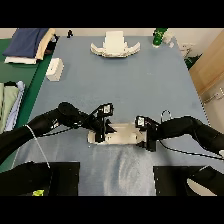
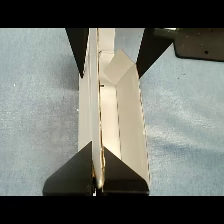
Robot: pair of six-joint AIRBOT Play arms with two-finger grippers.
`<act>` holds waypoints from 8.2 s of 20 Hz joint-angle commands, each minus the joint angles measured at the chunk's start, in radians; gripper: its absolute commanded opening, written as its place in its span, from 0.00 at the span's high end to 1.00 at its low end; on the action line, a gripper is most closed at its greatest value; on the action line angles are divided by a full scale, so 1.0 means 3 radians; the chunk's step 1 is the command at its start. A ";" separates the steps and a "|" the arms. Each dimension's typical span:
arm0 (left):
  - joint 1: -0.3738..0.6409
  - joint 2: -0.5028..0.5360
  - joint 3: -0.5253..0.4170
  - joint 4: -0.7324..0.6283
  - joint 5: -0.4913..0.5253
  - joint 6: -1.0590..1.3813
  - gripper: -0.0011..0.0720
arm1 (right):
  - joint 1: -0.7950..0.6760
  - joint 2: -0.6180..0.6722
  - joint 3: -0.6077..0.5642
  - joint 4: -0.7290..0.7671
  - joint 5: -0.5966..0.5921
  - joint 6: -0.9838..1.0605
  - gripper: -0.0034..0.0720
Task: Fold the box.
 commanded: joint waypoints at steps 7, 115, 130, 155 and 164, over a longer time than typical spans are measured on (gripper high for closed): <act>-0.0003 -0.0001 0.0003 0.0000 0.0003 0.0000 0.97 | 0.0050 -0.0244 0.0001 0.0095 0.0094 -0.0050 0.02; -0.0474 -0.0415 0.0223 0.0665 0.1123 -0.5800 0.97 | 0.0184 -0.0479 0.0125 -0.0242 0.0206 -0.0050 0.32; -0.0167 0.1404 0.0624 0.2880 -0.0505 -0.5300 0.97 | 0.0184 -0.0479 0.0125 -0.0242 0.0206 -0.0050 0.32; -0.0225 0.0385 -0.0563 0.0328 0.0741 0.0042 0.72 | 0.0184 -0.0479 0.0125 -0.0242 0.0207 -0.0050 0.32; -0.0356 0.0182 -0.0431 0.0070 0.0816 0.0235 0.73 | 0.0184 -0.0479 0.0125 -0.0242 0.0206 -0.0050 0.32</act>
